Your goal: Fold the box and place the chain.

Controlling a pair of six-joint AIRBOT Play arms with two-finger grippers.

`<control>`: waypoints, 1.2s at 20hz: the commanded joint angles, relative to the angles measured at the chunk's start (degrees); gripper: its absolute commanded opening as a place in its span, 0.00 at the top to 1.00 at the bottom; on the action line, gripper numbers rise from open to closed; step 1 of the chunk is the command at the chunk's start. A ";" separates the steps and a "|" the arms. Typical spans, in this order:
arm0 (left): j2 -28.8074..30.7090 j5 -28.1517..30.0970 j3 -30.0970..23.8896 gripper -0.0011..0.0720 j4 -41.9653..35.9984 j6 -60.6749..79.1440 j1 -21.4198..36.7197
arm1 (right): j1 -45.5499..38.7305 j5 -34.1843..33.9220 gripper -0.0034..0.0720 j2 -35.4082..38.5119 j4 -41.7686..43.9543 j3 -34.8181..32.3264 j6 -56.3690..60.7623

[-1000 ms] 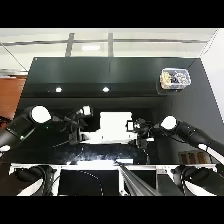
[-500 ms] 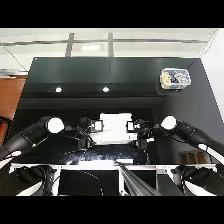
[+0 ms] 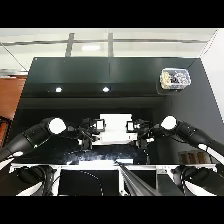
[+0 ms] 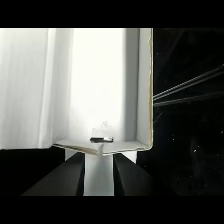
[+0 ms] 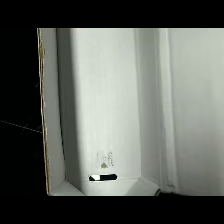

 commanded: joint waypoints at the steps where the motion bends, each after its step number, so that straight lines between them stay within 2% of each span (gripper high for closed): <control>1: -0.37 0.13 0.00 0.69 -3.34 -0.09 -0.07 | 0.07 -0.11 0.55 -0.04 0.02 -0.02 0.02; 4: -1.99 0.76 0.00 0.69 -8.63 -0.04 -0.63 | 0.07 -0.11 0.55 -0.04 0.02 -0.02 0.02; 5: -2.56 1.27 0.00 0.71 -9.16 -0.02 -1.40 | 0.07 -0.11 0.55 -0.04 0.00 -0.02 0.02; 6: -3.19 1.95 0.00 0.77 -9.73 -0.02 -1.88 | 0.07 -0.11 0.55 -0.04 0.02 -0.02 0.02; 13: -5.29 2.54 0.02 0.77 -10.47 -0.02 -2.58 | 0.07 -0.11 0.55 -0.04 0.02 -0.02 0.02; 14: -5.27 2.54 0.02 0.71 -10.67 -0.02 -2.58 | 0.07 -0.11 0.55 -0.04 0.02 -0.02 0.02; 15: -5.27 2.51 0.02 0.50 -10.86 -0.02 -2.58 | 0.07 -0.11 0.55 -0.04 0.02 -0.02 0.02; 16: -5.27 2.49 0.04 0.44 -10.86 -0.02 -2.58 | 0.07 -0.13 0.55 -0.04 0.02 -0.02 0.02; 17: -5.27 2.29 0.15 0.52 -10.84 -0.15 -2.58 | 0.07 -0.11 0.55 -0.04 0.02 -0.02 0.02; 18: -5.27 2.10 0.33 0.75 -10.86 -0.20 -2.58 | 0.07 -0.11 0.55 -0.04 0.02 -0.02 0.02; 19: -5.22 2.05 0.50 0.75 -10.88 -0.20 -2.58 | 0.07 -0.11 0.55 -0.04 0.02 -0.02 0.02; 20: -5.14 2.05 0.66 0.64 -10.86 -0.20 -2.58 | 0.07 -0.11 0.55 -0.04 0.02 -0.02 0.02; 21: -4.83 2.05 0.72 0.59 -10.29 -0.22 -2.51 | 0.07 -0.13 0.55 -0.04 0.02 -0.02 0.02; 22: -4.22 1.79 0.92 0.75 -8.59 -0.87 -2.25 | 0.07 -0.13 0.55 -0.04 0.02 -0.04 0.02; 23: -3.41 0.83 1.29 0.95 -5.92 -3.45 -1.46 | 0.07 -0.11 0.55 -0.04 0.02 -0.02 0.04; 24: -2.32 -0.61 1.75 0.95 -2.62 -7.96 0.11 | 0.07 -0.11 0.55 -0.04 0.02 -0.02 0.02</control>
